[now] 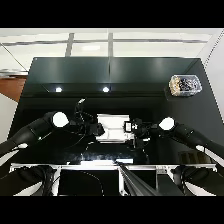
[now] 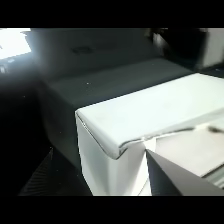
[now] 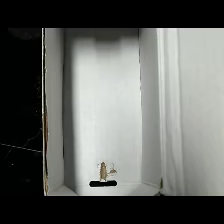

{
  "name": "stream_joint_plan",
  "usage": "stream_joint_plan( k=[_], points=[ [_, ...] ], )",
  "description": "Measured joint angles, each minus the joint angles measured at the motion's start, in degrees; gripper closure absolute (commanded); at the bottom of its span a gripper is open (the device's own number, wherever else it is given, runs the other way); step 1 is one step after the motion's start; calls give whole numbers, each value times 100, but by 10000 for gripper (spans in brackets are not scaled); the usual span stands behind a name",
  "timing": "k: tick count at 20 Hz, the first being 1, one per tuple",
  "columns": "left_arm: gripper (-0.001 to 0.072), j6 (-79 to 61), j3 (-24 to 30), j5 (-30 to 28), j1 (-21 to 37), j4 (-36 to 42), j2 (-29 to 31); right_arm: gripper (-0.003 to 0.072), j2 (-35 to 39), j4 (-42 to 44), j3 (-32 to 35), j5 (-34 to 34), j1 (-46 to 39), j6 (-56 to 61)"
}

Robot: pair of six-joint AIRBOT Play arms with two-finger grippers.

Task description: Fold the box and place the chain.

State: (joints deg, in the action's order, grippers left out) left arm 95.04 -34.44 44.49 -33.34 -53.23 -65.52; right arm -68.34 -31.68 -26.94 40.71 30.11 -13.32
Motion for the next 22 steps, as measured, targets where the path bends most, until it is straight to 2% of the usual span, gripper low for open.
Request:
stream_joint_plan(
  k=[4, 5, 6, 9, 12, 15, 17, 22],
  points=[
    [48, 1674, -378, 195, -680, -1386, -9, 254, 0, 0, 0, 0, 0, 0],
    [175, 2192, -463, 267, -879, -1836, -20, 254, 0, 0, 0, 0, 0, 0],
    [258, 2632, -529, 330, -1045, -2218, -44, 254, 0, 0, 0, 0, 0, 0],
    [258, 3515, -739, 566, -1399, -2951, -175, 254, 0, 0, 0, 0, 0, 0],
    [258, 3891, -999, 835, -1541, -3265, -459, 254, 0, 0, 0, 0, 0, 0],
    [258, 4057, -1270, 1064, -1602, -3346, -761, 254, 0, 0, 0, 0, 0, 0],
    [325, 4122, -1394, 1156, -1628, -3344, -894, 254, 0, 0, 0, 2, 0, 0],
    [327, 4183, -1515, 1217, -1657, -3281, -1084, 254, 0, -2, 0, 0, 0, 0]
  ],
)
